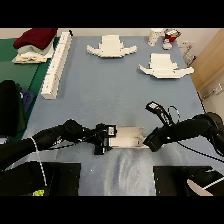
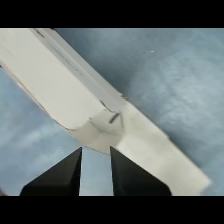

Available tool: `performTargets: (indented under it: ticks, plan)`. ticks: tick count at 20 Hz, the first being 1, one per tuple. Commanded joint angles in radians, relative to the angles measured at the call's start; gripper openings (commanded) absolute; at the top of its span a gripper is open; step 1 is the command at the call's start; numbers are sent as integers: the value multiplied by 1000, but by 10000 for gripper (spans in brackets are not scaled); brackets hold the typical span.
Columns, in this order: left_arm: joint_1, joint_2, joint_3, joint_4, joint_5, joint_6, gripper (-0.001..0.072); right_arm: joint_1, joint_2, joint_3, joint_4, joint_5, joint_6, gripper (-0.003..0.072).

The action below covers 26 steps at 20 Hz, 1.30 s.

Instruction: Fold the box.

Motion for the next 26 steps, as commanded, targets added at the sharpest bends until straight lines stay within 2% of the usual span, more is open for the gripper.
performTargets:
  ticks: [1, 3, 5, 10, 13, 17, 26]
  plan:
    - [0, 0, 1, 0, -1, 0, 443, 42, -34, -11, 360, 74, 243, 272]
    - [0, 0, 1, 0, -1, 0, 443, 98, -88, 9, 380, 237, 281, 272]
    - [0, 0, 1, 0, -1, 0, 443, 95, -138, 47, 367, 373, 303, 260]
    - [0, 1, 1, 0, -1, 0, 443, 14, -275, 98, 325, 500, 303, 259]
    - [0, 1, 1, 0, -1, 0, 443, -1, -380, 98, 327, 514, 303, 259]
    - [0, 1, 1, 0, -1, 0, 443, 2, -473, 98, 331, 474, 303, 259]
    - [0, 1, 1, 0, -1, 0, 443, 2, -476, 98, 325, 454, 301, 259]
